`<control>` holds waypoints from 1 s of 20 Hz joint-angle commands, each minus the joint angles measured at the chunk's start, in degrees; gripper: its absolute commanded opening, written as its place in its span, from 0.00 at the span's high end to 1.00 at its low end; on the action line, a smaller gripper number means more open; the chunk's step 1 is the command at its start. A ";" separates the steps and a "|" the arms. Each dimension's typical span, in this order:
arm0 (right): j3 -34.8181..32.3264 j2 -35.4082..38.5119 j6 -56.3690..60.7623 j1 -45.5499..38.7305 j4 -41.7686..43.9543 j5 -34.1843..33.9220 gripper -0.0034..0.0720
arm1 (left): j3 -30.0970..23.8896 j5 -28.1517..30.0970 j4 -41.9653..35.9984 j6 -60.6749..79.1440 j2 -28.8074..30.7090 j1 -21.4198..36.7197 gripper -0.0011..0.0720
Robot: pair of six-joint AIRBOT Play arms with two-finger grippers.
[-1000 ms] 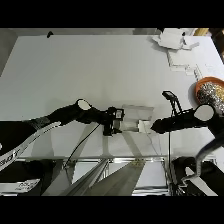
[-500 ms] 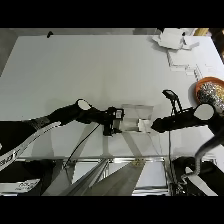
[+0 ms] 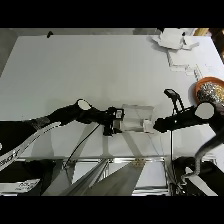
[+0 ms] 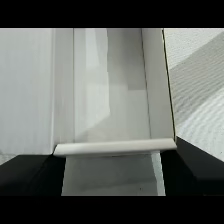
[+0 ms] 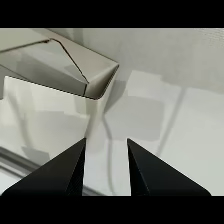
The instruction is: Fold the box and place the chain.
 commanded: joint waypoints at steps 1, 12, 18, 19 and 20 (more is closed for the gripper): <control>0.39 -0.04 0.17 0.04 4.13 -1.25 0.56 | 0.02 -0.04 0.07 0.04 0.04 0.00 0.56; 0.44 -4.79 7.80 8.94 0.83 -8.15 0.55 | 0.02 -0.04 0.04 0.04 0.04 0.00 0.56; 0.68 -5.22 25.09 14.34 -7.93 -11.76 0.51 | 0.02 -0.04 0.07 0.04 0.04 0.00 0.56; 0.70 -5.73 27.61 15.17 -8.90 -11.87 0.50 | 0.02 -0.04 0.04 0.04 0.04 0.00 0.56; 0.81 -6.32 29.24 15.91 -9.44 -12.66 0.50 | 0.02 -0.04 0.07 0.04 0.04 0.00 0.56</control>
